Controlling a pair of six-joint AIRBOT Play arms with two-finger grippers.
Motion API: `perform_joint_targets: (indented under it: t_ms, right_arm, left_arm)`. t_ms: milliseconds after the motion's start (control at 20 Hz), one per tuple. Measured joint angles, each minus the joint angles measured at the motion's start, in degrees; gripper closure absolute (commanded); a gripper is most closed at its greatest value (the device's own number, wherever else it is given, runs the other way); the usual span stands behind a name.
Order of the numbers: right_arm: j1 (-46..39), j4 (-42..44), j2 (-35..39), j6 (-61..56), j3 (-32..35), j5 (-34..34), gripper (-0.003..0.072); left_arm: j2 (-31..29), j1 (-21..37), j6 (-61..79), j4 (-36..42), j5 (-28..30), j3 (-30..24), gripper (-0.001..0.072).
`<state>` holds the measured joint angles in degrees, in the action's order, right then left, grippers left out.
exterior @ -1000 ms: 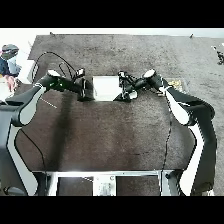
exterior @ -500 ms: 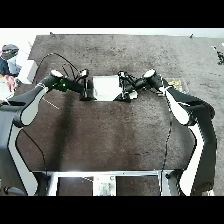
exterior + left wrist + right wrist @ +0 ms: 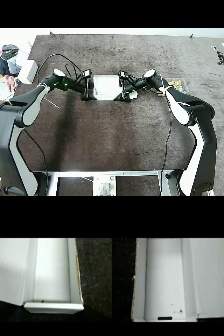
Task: Fold the box and place the chain.
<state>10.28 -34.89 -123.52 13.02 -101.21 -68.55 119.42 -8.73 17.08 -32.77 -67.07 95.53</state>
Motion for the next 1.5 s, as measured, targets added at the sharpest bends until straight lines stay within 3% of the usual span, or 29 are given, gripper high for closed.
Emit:
perform_joint_targets:
  t_ms: [450,550,1100,1200,1500]
  right_arm:
    - [-0.02,0.02,0.00,0.00,0.00,0.15,0.0387]
    - [-0.02,0.02,0.00,0.00,0.00,0.13,0.0387]
    - [-0.02,0.02,0.00,0.00,0.00,0.09,0.0387]
    - [-0.02,0.02,0.00,0.00,0.00,0.09,0.0387]
    - [-0.02,0.00,0.00,0.02,0.00,0.11,0.0387]
  left_arm:
    - [0.74,-0.55,3.15,1.81,1.97,0.11,-0.0006]
    - [0.90,-0.76,3.72,2.82,2.12,0.11,0.0035]
    - [1.22,-0.79,3.56,4.07,2.10,0.11,0.0055]
    - [1.29,-0.74,3.28,4.22,2.05,0.11,0.0117]
    - [1.60,-0.44,3.04,4.48,1.70,0.11,0.0103]
